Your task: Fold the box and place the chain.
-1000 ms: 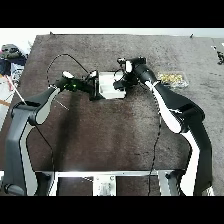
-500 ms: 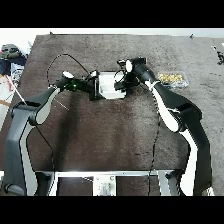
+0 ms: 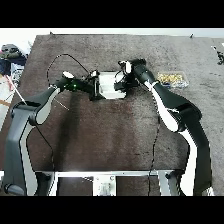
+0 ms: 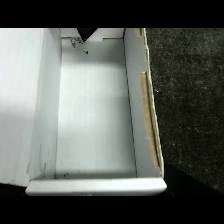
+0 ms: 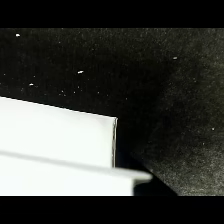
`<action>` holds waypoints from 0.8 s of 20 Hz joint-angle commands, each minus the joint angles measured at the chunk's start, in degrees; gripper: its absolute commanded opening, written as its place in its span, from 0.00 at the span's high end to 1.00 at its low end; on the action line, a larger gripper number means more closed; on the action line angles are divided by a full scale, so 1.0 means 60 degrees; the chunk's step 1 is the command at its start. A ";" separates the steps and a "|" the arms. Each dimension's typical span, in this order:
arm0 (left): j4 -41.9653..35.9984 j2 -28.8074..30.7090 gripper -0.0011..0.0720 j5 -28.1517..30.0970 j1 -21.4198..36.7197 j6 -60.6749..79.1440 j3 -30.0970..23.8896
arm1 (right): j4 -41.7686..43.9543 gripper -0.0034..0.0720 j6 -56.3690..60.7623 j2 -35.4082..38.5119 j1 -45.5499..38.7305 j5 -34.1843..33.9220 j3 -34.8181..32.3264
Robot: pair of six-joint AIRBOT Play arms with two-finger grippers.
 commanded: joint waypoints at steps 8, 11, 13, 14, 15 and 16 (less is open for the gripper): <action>0.0022 -0.0004 0.34 0.0004 0.0011 0.0026 0.0000 | -0.0299 0.56 0.0288 0.0098 0.0004 0.0011 -0.0004; 0.0025 -0.0004 0.34 0.0004 0.0011 0.0026 0.0000 | -0.0270 0.56 0.0284 0.0175 0.0004 0.0026 -0.0004; 0.0022 -0.0004 0.34 0.0004 0.0011 0.0026 0.0004 | -0.0113 0.56 0.0270 0.0197 0.0004 0.0124 0.0000; 0.0022 -0.0004 0.34 0.0004 0.0011 0.0026 0.0000 | 0.0018 0.56 0.0208 0.0204 0.0000 0.0160 -0.0004; 0.0022 -0.0004 0.34 0.0004 0.0011 0.0026 0.0000 | 0.0113 0.45 0.0204 0.0215 0.0004 0.0153 -0.0004; 0.0022 -0.0004 0.34 0.0004 0.0011 0.0026 0.0000 | 0.0197 0.31 0.0175 0.0233 0.0000 0.0149 -0.0004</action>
